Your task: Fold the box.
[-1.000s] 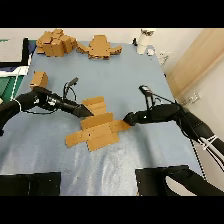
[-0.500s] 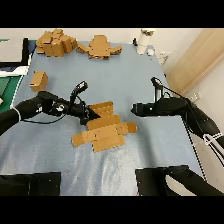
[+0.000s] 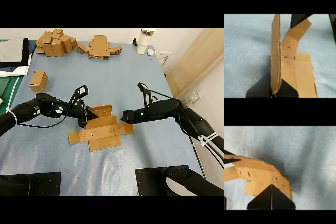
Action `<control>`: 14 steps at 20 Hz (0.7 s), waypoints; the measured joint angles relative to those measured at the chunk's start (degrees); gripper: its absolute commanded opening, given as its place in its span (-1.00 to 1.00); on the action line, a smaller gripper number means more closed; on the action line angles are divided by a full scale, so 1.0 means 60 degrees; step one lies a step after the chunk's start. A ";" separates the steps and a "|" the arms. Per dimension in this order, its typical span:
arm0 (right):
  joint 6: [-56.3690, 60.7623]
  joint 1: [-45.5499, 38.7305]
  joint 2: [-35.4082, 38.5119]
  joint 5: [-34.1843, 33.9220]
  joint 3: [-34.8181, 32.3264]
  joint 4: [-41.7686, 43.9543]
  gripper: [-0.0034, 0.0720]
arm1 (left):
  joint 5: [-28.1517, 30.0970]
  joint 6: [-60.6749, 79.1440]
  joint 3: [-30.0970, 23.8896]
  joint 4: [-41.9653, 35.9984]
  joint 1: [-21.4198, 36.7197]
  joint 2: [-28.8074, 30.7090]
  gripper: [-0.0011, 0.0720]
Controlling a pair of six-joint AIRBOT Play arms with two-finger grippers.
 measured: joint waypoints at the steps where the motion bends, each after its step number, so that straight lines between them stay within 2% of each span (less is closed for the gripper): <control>1: 0.0153 0.0127 -0.0018 -0.0076 -0.0004 -0.0153 -0.90 | -0.0004 0.0033 -0.0004 -0.0015 -0.0004 0.0000 -0.95; 14: 0.0885 0.0423 -0.0903 -0.0138 -0.0586 -0.1188 -0.90 | 0.0004 0.0594 0.0000 -0.0488 -0.0350 0.0011 -0.95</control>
